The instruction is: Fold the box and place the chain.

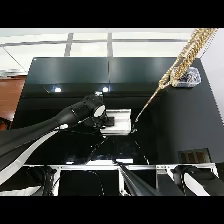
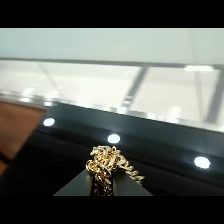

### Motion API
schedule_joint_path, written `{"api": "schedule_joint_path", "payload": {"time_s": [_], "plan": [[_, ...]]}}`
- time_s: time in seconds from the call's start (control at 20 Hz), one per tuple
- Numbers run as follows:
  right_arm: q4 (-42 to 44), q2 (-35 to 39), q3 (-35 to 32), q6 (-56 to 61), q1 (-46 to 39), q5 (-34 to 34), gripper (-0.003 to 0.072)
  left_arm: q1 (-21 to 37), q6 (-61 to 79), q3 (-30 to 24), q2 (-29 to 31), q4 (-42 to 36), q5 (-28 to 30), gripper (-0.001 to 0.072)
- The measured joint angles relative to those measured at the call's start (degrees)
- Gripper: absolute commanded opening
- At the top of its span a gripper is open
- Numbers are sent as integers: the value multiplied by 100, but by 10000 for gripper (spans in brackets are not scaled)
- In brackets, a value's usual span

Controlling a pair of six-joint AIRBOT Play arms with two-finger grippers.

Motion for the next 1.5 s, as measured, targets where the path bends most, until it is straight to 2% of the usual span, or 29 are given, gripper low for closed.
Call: {"api": "schedule_joint_path", "payload": {"time_s": [0.3, 0.55, 1.25, 1.5], "plan": [[1585, 57, 2, -308, 118, 17, 14, 0, 0, 0, 0, 0, 0, 25], [2181, 57, 0, -450, 136, 11, 14, 0, 2, 0, 0, 0, 0, 25], [2282, -122, 0, -535, 896, -240, 14, 0, 0, 0, 0, -2, 0, 25], [2031, -219, -61, -531, 975, -46, 15, 0, 2, 0, 0, 0, 0, 25]]}}
